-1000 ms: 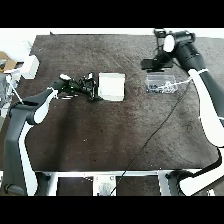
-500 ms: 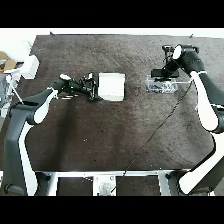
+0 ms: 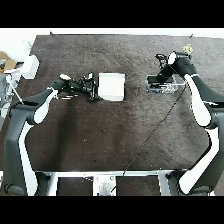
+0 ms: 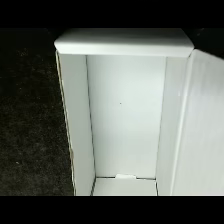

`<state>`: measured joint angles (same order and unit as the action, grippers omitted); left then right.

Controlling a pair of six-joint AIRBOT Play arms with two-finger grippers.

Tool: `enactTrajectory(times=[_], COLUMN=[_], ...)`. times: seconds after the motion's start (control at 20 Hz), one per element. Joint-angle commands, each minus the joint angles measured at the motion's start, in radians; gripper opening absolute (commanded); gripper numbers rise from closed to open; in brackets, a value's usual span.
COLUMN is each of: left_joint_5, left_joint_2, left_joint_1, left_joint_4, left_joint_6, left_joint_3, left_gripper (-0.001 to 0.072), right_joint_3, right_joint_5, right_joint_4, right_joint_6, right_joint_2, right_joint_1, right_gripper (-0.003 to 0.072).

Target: Fold the box and place the chain.

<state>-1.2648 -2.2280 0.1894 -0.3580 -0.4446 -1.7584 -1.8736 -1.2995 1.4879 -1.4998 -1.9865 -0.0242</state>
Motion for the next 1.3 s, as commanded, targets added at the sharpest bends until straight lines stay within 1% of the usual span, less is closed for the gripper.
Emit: enactTrajectory(times=[0.0,0.05,0.1,0.15,0.2,0.25,0.3,0.6,0.8,0.9,1.1,1.25], left_joint_5=[0.0,0.0,0.0,0.0,0.0,0.0,0.0,0.0,0.0,0.0,0.0,0.0], left_joint_2=[0.001,0.001,0.001,0.001,0.001,0.001,0.001,0.001,0.001,0.001,0.001,0.001], left_joint_1=[0.001,0.001,0.001,0.001,0.001,0.001,0.001,0.001,0.001,0.001,0.001,0.001], left_joint_4=[0.0,0.0,0.0,0.0,0.0,0.0,0.0,0.0,0.0,0.0,0.0,0.0], left_joint_6=[0.0,0.0,0.0,0.0,0.0,0.0,0.0,0.0,0.0,0.0,0.0,0.0], left_joint_3=[0.0,0.0,0.0,0.0,0.0,0.0,0.0,0.0,0.0,0.0,0.0,0.0], left_gripper=[0.0162,0.0163,0.0163,0.0163,0.0162,0.0162,0.0163,0.0163,0.0163,0.0163,0.0163,0.0163], right_joint_3=[0.0,0.0,0.0,0.0,0.0,0.0,0.0,0.0,0.0,0.0,0.0,0.0], right_joint_5=[-0.025,-0.024,-0.022,-0.022,-0.022,-0.022,-0.022,-0.011,-0.013,-0.003,0.058,0.15], right_joint_4=[-0.006,0.0,0.003,0.008,0.013,0.019,0.028,0.05,0.049,0.05,0.061,0.089], right_joint_6=[0.016,0.015,0.015,0.015,0.015,0.014,0.013,0.008,0.01,0.022,0.028,0.031], right_joint_2=[-0.019,-0.02,-0.02,-0.02,-0.019,-0.019,-0.018,0.05,0.141,0.216,0.418,0.573], right_joint_1=[0.0,0.0,0.0,0.0,0.0,0.0,0.0,0.0,-0.008,-0.023,-0.08,-0.137], right_gripper=[0.0297,0.0296,0.025,0.0161,0.0104,0.008,0.0006,0.0007,0.0007,0.0007,0.0007,0.0007])
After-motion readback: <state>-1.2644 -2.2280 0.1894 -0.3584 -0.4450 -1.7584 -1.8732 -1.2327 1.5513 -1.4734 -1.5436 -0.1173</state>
